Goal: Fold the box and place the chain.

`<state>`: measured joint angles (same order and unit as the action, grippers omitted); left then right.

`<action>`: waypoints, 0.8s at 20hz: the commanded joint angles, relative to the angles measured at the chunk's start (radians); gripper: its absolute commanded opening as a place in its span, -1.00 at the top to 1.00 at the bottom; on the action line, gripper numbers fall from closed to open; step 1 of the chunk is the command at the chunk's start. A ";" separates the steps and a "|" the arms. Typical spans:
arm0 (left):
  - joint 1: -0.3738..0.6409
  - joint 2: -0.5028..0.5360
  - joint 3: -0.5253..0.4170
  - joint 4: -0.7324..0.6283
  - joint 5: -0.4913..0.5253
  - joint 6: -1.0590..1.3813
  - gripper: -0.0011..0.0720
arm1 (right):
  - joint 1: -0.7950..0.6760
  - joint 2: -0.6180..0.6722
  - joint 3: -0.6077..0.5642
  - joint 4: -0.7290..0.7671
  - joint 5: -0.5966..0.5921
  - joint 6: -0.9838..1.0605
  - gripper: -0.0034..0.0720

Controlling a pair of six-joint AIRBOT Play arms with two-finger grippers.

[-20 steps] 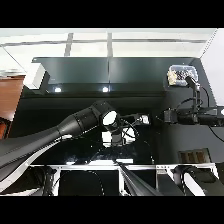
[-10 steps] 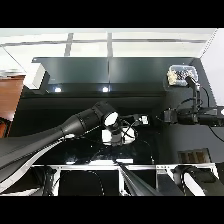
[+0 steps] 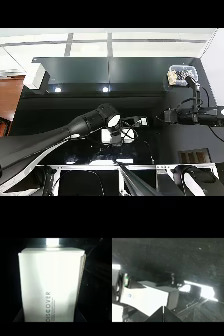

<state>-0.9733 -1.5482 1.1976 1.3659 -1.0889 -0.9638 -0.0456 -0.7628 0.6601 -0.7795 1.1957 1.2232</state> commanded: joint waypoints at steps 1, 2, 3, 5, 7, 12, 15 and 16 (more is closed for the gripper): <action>0.037 0.053 0.001 0.091 -0.057 -0.139 0.18 | 0.000 0.000 0.001 0.000 0.000 0.000 0.87; 0.075 0.090 0.001 0.111 -0.096 -0.178 0.18 | 0.000 0.000 0.001 0.000 0.000 0.000 0.87; 0.124 0.131 0.001 0.118 -0.130 -0.196 0.18 | 0.000 0.000 0.001 0.000 0.000 0.000 0.87; 0.262 0.223 0.001 0.118 -0.179 -0.197 0.18 | 0.000 0.000 0.001 0.000 0.000 0.000 0.87; 0.445 0.314 0.001 0.118 -0.190 -0.197 0.18 | 0.000 0.000 0.001 0.000 0.000 0.000 0.87; 1.015 0.368 -0.009 0.109 -0.146 -0.286 0.18 | 0.000 0.000 0.001 0.001 -0.005 0.000 0.87; 1.301 0.291 -0.031 0.028 -0.075 -0.353 0.18 | 0.000 0.000 0.001 0.000 -0.011 0.000 0.87; 1.367 0.255 -0.031 -0.041 -0.070 -0.352 0.18 | 0.000 0.000 0.001 0.000 -0.011 0.000 0.87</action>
